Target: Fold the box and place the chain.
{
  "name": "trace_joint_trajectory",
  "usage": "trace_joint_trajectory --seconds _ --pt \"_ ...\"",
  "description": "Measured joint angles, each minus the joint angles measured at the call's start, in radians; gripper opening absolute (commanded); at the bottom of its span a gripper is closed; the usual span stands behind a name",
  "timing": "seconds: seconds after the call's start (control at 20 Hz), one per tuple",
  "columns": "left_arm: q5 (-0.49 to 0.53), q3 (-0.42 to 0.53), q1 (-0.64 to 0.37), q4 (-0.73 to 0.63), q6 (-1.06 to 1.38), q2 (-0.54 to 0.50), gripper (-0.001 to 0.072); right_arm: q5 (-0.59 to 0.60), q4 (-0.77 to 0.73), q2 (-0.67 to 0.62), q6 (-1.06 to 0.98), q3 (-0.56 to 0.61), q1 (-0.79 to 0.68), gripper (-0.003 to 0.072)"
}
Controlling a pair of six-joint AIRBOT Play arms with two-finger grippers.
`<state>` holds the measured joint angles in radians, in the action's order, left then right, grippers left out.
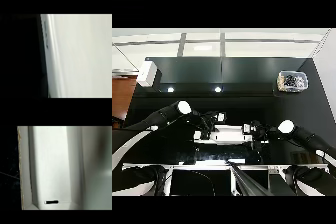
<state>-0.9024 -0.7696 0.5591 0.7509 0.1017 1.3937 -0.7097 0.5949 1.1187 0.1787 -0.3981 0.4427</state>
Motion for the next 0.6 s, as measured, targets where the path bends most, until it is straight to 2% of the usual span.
trace_joint_trajectory --seconds 0.05,0.3,0.35,0.4,0.45,0.6 --pt "0.002 0.0 0.0 0.0 -0.003 -0.005 0.051 0.0 0.0 0.0 0.0 0.0 0.0 0.0433" --pt "0.003 0.0 -0.035 0.066 -0.101 -0.089 0.0512 -0.002 0.003 0.0 0.0 0.0 0.0 0.0433" --pt "-0.01 0.0 -0.047 0.097 -0.144 -0.117 0.048 -0.003 0.004 0.0 0.001 0.0 0.0 0.0433" --pt "-0.039 0.0 -0.063 0.135 -0.201 -0.153 0.029 -0.003 0.005 0.0 0.001 0.0 0.0 0.0433" --pt "-0.069 0.0 -0.078 0.162 -0.26 -0.185 0.0029 -0.002 0.005 0.0 0.004 0.0 0.0 0.0433" --pt "-0.185 0.002 -0.124 0.216 -0.44 -0.285 0.0023 -0.002 0.007 0.0 0.005 0.0 0.0 0.0433"
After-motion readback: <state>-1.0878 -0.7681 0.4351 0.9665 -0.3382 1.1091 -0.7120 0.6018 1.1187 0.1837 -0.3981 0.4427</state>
